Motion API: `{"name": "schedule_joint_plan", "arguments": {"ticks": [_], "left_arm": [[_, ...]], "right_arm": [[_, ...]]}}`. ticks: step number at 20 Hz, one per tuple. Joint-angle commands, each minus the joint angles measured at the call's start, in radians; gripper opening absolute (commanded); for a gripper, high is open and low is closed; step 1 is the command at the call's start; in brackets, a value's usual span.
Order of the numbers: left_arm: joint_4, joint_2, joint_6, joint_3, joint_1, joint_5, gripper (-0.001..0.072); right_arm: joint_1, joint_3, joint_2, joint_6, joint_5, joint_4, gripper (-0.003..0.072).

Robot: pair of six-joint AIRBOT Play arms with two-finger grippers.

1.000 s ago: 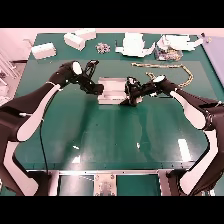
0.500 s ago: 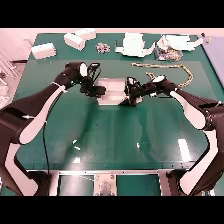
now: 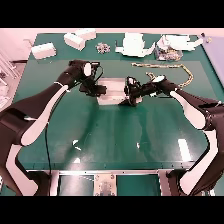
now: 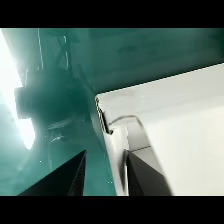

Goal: Fold the box and place the chain.

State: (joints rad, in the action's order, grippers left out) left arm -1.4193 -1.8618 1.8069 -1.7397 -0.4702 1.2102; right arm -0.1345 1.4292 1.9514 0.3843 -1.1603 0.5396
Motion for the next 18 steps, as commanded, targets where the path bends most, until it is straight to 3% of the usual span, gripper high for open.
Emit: {"name": "schedule_joint_plan", "arguments": {"ticks": [1,6,18], "left_arm": [[-0.022,-0.004,0.029,-0.006,-0.010,0.021,0.0299],[-0.021,-0.023,0.037,-0.008,-0.010,0.026,0.0299],[-0.058,-0.119,0.032,-0.140,-0.048,0.095,0.0298]], "right_arm": [[0.001,0.000,0.000,0.001,-0.001,0.000,0.0587],[0.001,0.000,0.000,0.001,-0.001,0.000,0.0588],[0.001,0.000,0.000,0.001,-0.001,0.000,0.0587]]}}
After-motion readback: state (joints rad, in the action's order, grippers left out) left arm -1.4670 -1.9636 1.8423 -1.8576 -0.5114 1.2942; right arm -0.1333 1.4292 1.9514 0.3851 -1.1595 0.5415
